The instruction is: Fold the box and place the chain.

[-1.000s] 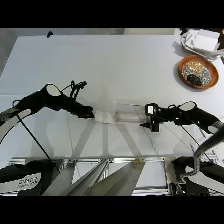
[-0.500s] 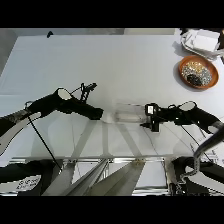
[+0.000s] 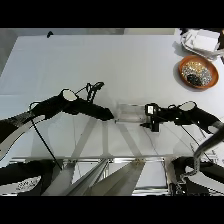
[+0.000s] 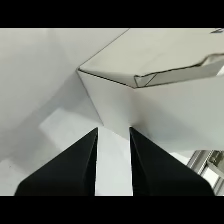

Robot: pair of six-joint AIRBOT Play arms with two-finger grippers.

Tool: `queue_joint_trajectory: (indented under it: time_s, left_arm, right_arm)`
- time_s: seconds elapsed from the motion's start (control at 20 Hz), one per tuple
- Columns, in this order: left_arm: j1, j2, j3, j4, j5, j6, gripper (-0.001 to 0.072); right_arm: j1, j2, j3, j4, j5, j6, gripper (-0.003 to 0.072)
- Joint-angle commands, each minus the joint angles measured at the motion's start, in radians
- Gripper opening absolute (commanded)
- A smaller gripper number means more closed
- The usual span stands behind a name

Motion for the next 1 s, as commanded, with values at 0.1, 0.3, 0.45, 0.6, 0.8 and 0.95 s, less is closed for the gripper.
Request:
queue_joint_trajectory:
  time_s: [0.1,0.3,0.45,0.6,0.8,0.95]
  left_arm:
    - [-0.011,0.032,0.018,-0.014,0.006,0.012,0.0234]
    - [-0.019,0.040,0.018,-0.016,0.003,0.009,0.0346]
    - [-0.034,0.040,0.018,-0.015,0.004,0.000,0.0349]
    - [-0.051,0.040,0.021,0.011,0.018,-0.048,0.0364]
    - [-0.089,0.037,0.075,0.187,0.042,-0.275,0.0393]
    - [-0.117,0.034,0.126,0.286,0.051,-0.380,0.0393]
  right_arm:
    - [-0.001,0.000,0.000,0.000,0.000,0.000,0.0412]
    - [-0.001,0.000,0.000,0.000,0.000,0.000,0.0412]
    - [-0.001,0.000,0.000,0.000,0.000,0.000,0.0412]
    - [-0.001,0.000,0.000,0.000,0.000,0.000,0.0412]
    - [-0.001,0.000,0.000,0.000,0.000,0.000,0.0412]
    - [-0.001,0.000,0.000,0.000,0.000,0.000,0.0412]
